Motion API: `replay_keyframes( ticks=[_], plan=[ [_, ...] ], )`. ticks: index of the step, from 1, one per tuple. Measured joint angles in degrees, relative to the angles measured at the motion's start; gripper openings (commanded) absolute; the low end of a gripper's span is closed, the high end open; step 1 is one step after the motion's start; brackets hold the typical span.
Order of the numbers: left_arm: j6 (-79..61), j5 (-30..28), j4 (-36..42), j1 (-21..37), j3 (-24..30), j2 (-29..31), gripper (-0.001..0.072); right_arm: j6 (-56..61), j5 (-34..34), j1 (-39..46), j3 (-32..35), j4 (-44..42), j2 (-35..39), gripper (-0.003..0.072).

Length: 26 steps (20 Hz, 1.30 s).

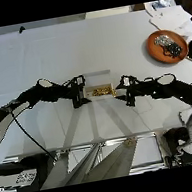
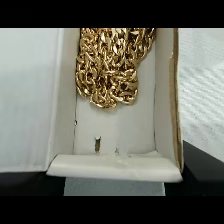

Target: Fold the box and place the chain.

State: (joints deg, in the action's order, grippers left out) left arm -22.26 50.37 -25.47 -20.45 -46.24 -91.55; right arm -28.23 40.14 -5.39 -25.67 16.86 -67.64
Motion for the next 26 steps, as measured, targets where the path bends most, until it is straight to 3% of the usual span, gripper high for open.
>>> replay_keyframes(
  ticks=[1, 4, 7, 17, 26],
  plan=[
    [0.0, 0.0, 0.0, 0.0, 0.0, 0.0, 0.0255, -0.7, 0.2, 0.0, 0.0, -0.7, -0.3, 0.0392],
    [0.0, 0.0, 0.0, 0.0, 0.0, 0.0, 0.0255, -2.3, 0.7, 0.0, 0.0, -2.8, -0.9, 0.0174],
    [0.1, 0.0, 0.1, 0.0, 0.0, 0.0, 0.0255, -3.1, 1.1, 0.0, 0.0, -3.8, -1.1, 0.0046],
    [-0.1, 0.0, -0.2, 0.0, 0.0, 0.0, 0.0255, -3.5, 3.0, 0.0, 0.0, -4.4, -1.2, 0.0037],
    [0.2, 0.0, 0.1, 0.0, 0.0, 0.0, 0.0255, 0.5, 4.5, 0.0, 0.0, 1.5, -1.1, 0.0035]
  ],
)
